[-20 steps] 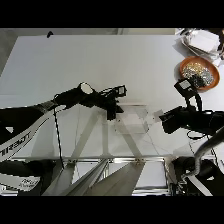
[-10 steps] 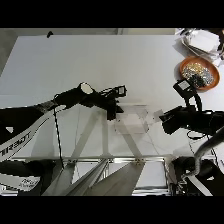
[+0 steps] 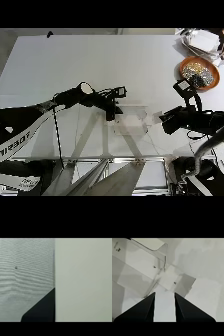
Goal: Fold the box and place the chain.
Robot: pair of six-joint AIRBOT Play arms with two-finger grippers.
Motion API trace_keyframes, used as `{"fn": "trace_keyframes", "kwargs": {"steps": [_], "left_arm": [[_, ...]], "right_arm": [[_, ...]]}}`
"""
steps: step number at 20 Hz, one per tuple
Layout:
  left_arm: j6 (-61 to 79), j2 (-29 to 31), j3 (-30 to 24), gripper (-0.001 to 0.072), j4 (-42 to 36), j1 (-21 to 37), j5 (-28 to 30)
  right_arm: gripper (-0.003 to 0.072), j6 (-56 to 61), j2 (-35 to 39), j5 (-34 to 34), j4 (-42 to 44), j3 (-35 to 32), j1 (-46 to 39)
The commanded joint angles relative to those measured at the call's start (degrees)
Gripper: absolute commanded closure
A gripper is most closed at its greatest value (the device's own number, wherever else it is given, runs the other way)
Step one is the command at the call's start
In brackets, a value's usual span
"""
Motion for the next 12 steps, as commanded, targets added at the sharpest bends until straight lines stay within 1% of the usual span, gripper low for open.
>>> {"fn": "trace_keyframes", "kwargs": {"steps": [1,5,12], "left_arm": [[-0.2,0.0,0.3,0.0709,0.9,0.0,-1.2],[-1.9,0.0,2.5,0.0709,3.6,0.0,-1.6],[-2.3,-0.3,2.7,0.0707,4.7,0.0,-1.1]], "right_arm": [[0.041,0.0,0.0,0.0,0.0,0.0,0.0],[0.041,0.0,0.0,0.0,0.0,0.0,0.0],[0.041,0.0,0.0,0.0,0.0,0.0,0.0]]}}
